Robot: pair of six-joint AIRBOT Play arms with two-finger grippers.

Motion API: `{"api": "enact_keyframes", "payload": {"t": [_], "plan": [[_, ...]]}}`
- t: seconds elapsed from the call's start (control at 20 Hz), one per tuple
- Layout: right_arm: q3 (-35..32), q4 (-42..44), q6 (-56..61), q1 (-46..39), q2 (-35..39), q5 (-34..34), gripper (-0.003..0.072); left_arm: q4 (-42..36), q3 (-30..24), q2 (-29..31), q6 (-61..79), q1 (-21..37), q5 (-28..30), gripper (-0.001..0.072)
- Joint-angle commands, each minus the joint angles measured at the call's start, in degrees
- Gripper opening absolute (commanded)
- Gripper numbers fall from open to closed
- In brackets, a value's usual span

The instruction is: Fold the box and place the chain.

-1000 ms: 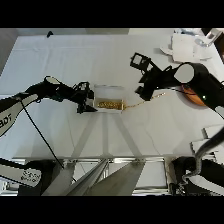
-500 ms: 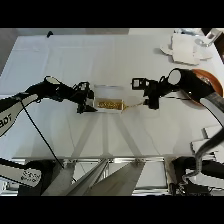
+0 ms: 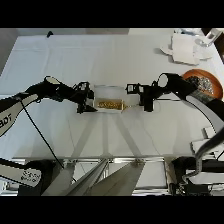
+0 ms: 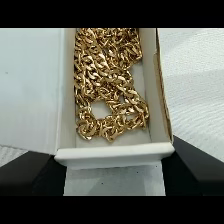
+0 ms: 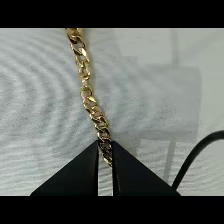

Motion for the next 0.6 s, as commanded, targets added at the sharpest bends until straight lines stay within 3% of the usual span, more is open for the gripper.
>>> {"api": "enact_keyframes", "payload": {"t": [0.0, 0.55], "plan": [[-0.1, -1.7, 5.1, 1.1, -0.8, -0.5, 0.0011, 0.0, 0.0, 0.0, 0.0, 0.0, 0.0, 0.0154], [0.0, 1.0, 7.9, 3.9, 11.5, -1.3, 0.0009, 0.0, 0.0, 0.0, 0.0, 0.0, 0.0, 0.0154]]}}
